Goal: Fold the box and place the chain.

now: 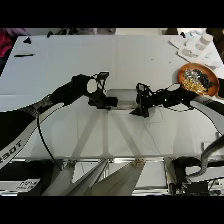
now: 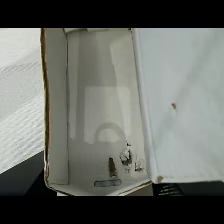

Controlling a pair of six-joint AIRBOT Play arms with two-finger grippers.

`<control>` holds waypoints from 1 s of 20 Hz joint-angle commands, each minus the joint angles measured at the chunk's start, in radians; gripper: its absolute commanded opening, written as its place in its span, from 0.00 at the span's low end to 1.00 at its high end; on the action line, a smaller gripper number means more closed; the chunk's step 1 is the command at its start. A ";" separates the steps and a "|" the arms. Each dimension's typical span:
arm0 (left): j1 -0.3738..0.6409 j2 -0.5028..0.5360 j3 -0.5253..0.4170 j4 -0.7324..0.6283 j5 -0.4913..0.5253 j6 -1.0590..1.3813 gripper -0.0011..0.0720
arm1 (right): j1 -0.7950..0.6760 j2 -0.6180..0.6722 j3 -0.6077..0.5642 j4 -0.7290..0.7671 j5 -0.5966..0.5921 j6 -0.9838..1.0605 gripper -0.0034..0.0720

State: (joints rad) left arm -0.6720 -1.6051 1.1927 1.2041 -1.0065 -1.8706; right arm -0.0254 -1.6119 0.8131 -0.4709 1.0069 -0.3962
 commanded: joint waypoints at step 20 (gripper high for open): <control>-0.004 -0.036 0.175 0.249 -0.124 -0.206 0.62 | 0.000 0.000 0.000 0.004 0.000 0.002 0.71</control>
State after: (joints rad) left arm -0.6739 -1.6268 1.3254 1.3682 -1.0912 -1.9972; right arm -0.0250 -1.6119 0.8131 -0.4637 1.0046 -0.3912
